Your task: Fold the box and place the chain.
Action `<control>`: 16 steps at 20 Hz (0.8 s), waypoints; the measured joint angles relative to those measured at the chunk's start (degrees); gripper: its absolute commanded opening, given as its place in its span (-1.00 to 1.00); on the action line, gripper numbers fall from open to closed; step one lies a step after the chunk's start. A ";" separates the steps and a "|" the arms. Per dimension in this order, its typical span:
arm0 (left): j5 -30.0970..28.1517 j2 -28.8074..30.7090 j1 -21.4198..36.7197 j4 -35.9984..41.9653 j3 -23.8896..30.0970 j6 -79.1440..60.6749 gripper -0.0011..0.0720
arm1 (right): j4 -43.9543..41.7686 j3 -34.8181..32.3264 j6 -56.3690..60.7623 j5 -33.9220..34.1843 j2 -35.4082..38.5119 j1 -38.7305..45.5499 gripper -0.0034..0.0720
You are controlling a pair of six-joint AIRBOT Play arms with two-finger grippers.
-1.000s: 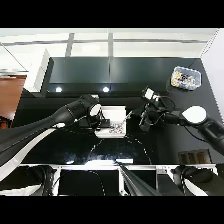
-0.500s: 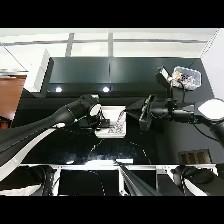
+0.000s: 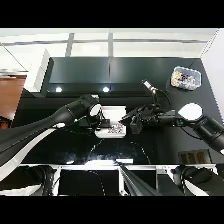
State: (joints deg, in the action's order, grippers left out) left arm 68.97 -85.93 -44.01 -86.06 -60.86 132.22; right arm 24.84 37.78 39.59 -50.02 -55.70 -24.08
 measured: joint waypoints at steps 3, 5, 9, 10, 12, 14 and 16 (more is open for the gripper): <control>0.00 0.00 0.00 0.00 0.00 0.02 -0.88 | 5.64 0.44 2.75 -2.49 1.66 3.58 -0.13; -0.02 0.00 0.00 0.00 0.00 0.02 -0.88 | 9.51 0.63 4.20 -5.84 3.37 7.41 -0.13; -0.07 0.02 0.00 0.00 0.00 0.02 -0.88 | 13.31 0.76 5.57 -15.74 5.44 14.40 -0.13; -0.11 0.02 0.00 -0.02 0.00 0.02 -0.88 | 13.97 0.76 5.75 -17.33 5.64 15.43 -0.13; -0.24 0.00 0.00 -0.02 -0.02 0.02 -0.88 | 14.43 0.81 5.99 -19.54 5.95 16.81 -0.13; -0.39 0.00 0.07 0.02 -0.07 0.02 -0.88 | 14.80 0.81 6.16 -21.07 6.12 17.51 -0.13; -0.48 0.07 0.13 0.28 -0.11 0.04 -0.87 | 15.06 0.81 6.29 -21.68 6.21 17.88 -0.13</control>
State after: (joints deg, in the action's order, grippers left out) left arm 68.49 -85.86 -43.88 -85.78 -60.97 132.27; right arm 39.90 38.59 45.89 -71.70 -49.50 -6.20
